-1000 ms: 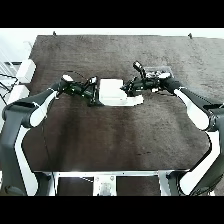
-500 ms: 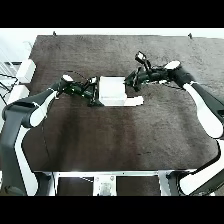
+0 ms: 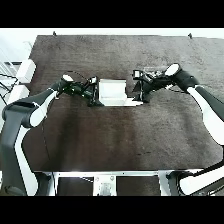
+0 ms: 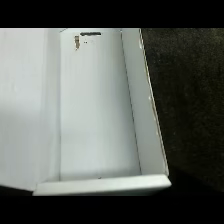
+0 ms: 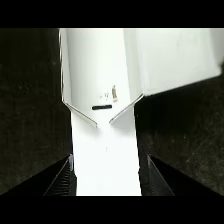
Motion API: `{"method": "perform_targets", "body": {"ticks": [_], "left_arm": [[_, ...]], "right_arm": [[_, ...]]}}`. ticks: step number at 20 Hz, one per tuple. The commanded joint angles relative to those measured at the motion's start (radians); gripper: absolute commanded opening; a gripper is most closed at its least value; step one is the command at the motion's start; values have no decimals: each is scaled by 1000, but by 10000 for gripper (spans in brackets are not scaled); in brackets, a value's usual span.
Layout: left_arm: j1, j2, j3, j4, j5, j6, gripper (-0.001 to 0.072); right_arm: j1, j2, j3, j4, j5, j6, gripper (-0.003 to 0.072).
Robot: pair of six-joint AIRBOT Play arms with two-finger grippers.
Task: Fold the box and place the chain.
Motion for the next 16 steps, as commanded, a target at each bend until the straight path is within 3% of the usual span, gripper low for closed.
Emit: {"method": "perform_targets", "body": {"ticks": [1, 2, 4, 10, 16], "left_arm": [[0, 0, 1, 0, 1, 0, 457], [0, 0, 1, 0, 1, 0, 457], [0, 0, 1, 0, 1, 0, 457], [0, 0, 1, 0, 1, 0, 457], [0, 0, 1, 0, 2, 0, 458]], "right_arm": [[18, -14, -51, 4, -90, -23, 562], [23, -25, -51, 22, -103, -24, 560], [35, -42, -51, 39, -132, -24, 485], [62, -56, -51, 97, -168, -26, 485], [102, -58, -51, 163, -159, -76, 179]]}}
